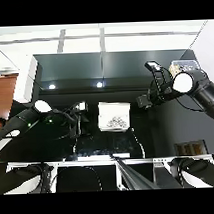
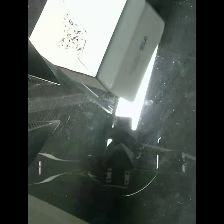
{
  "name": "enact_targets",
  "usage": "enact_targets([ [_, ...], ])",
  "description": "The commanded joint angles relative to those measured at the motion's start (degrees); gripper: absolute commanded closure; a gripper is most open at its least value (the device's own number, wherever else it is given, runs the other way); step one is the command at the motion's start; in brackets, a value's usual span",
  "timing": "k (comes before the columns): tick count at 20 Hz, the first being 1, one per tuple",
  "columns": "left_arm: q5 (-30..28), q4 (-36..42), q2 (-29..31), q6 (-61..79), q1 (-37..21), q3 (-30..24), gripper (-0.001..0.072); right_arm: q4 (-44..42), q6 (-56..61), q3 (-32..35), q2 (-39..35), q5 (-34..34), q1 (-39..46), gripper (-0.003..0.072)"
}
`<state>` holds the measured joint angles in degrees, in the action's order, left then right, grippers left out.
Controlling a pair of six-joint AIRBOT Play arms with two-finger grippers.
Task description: Fold the box and place the chain.
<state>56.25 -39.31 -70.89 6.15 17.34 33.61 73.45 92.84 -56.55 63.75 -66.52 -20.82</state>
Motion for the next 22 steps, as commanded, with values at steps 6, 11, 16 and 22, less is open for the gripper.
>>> enact_targets([
  [6,-7.3,7.0,-3.2,18.2,3.5,0.5,-0.0001,-1.8,0.0,0.0,0.0,1.6,0.0,0.0420],
  [11,-6.8,11.1,-4.9,18.3,4.2,2.5,-0.0001,-1.9,0.0,0.0,0.0,2.3,0.0,0.0420],
  [16,-7.6,11.1,-5.2,17.7,4.8,2.9,0.0000,-1.9,0.0,0.0,0.0,2.6,0.0,0.0420],
  [22,-10.0,11.1,-5.2,17.7,6.6,2.9,0.0000,-2.2,0.0,0.0,0.0,3.2,0.0,0.0420],
])
